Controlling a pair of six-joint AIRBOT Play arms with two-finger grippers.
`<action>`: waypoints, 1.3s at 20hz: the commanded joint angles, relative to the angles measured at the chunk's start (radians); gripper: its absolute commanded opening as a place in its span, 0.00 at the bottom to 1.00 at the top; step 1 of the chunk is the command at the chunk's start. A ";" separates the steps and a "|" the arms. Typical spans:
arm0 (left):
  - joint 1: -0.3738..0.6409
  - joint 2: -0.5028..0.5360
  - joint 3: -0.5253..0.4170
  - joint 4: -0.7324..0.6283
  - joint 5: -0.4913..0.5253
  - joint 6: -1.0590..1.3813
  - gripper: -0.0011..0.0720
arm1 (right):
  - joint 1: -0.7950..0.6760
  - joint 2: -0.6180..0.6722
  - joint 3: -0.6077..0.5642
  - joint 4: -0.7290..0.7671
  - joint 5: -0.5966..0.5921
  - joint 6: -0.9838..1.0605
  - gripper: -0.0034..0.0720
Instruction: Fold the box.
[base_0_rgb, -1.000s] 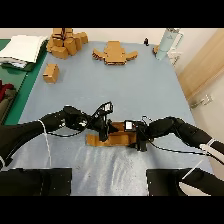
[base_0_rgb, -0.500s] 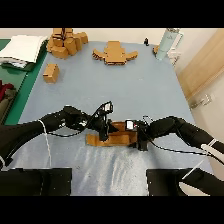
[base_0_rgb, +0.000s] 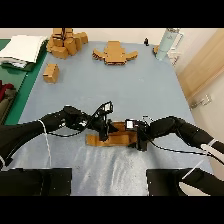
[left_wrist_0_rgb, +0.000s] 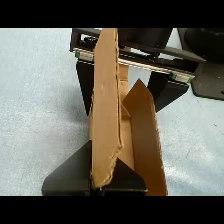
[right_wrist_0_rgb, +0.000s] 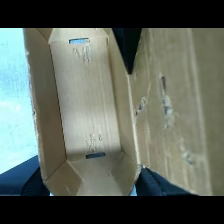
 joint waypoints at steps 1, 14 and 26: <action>0.000 0.000 0.000 0.000 0.000 0.000 0.03 | 0.001 -0.001 0.000 0.007 0.002 0.000 1.00; 0.000 0.000 0.000 0.000 0.000 0.000 0.03 | 0.001 -0.018 -0.013 0.008 0.016 0.000 0.80; 0.000 0.000 0.000 0.000 0.000 0.000 0.03 | 0.001 -0.018 -0.013 0.006 0.014 0.000 0.80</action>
